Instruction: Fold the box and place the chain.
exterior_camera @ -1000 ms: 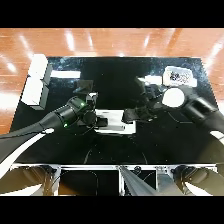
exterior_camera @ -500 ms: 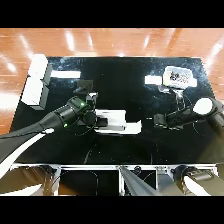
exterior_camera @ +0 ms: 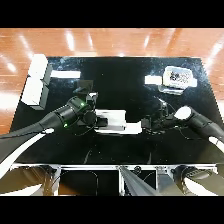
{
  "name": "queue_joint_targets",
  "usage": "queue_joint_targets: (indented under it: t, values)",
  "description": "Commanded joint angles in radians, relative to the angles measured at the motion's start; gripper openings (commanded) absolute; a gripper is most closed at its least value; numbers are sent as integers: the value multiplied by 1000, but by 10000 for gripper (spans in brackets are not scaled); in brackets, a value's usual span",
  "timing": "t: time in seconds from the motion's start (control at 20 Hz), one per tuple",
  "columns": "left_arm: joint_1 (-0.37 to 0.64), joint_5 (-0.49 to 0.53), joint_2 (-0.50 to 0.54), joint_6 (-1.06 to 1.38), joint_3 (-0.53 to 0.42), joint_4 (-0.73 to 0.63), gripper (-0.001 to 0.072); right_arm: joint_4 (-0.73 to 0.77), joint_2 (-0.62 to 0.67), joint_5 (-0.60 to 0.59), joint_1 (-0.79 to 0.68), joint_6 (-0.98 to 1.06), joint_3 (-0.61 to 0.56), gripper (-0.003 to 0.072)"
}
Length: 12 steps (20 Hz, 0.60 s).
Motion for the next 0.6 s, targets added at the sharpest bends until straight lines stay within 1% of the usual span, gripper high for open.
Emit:
queue_joint_targets:
  t: [0.0, 0.05, 0.1, 0.15, 0.2, 0.25, 0.4, 0.55]
  values:
    - [0, 1, 1, 0, 1, 0, 22, 119, -53, -79, 70, -56, -2, 31]
    - [0, 0, 1, 0, 1, 0, 21, 146, -53, -66, 76, -75, 3, 34]
    - [0, 0, 1, 0, 1, 0, 22, 161, -53, -49, 77, -77, 13, 75]
    - [0, 0, 1, 0, 1, 0, 21, 161, -53, -19, 77, -81, 31, 447]
    - [0, 0, 1, 0, 1, 0, 21, 161, -53, 11, 77, -96, 52, 553]
    - [0, 0, 1, 0, 1, 0, 21, 160, -53, 35, 77, -112, 72, 537]
    - [0, 0, 1, 0, 1, 0, 22, 149, -53, 72, 77, -111, 128, 537]
    - [0, 0, 1, 0, 1, 0, 22, 149, -53, 113, 77, -111, 158, 537]
